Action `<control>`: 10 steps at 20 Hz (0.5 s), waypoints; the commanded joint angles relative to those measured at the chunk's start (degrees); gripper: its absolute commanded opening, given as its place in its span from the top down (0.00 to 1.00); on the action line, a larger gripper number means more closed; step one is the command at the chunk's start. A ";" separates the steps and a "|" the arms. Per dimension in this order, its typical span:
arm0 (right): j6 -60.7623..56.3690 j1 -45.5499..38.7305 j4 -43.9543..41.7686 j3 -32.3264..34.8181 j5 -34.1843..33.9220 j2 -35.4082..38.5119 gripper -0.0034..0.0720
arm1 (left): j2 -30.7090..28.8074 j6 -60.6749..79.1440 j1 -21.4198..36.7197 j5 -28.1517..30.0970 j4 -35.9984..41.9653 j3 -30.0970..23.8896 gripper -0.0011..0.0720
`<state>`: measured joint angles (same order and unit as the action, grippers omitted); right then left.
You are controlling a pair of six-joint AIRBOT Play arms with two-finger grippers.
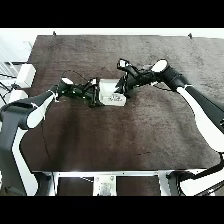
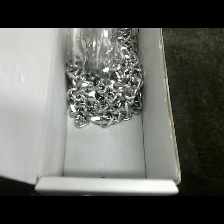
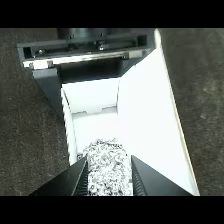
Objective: Fold the box and place the chain.
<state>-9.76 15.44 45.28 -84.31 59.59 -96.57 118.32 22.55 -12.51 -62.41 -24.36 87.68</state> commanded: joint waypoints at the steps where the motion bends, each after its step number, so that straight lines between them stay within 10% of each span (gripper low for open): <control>1: -0.61 -0.02 -0.28 0.22 0.94 2.32 0.53 | -0.04 0.00 0.00 0.00 -0.02 0.04 0.19; 6: -1.57 -4.52 -0.44 0.22 -1.20 13.68 0.38 | -0.04 0.00 0.00 0.00 -0.02 0.04 0.19; 10: -6.80 -10.36 -8.00 0.13 -6.75 12.37 0.57 | -0.04 0.00 0.00 0.00 -0.02 0.07 0.19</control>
<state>-13.61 8.36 41.91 -84.12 56.10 -84.49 118.32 22.55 -12.51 -62.41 -24.38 87.68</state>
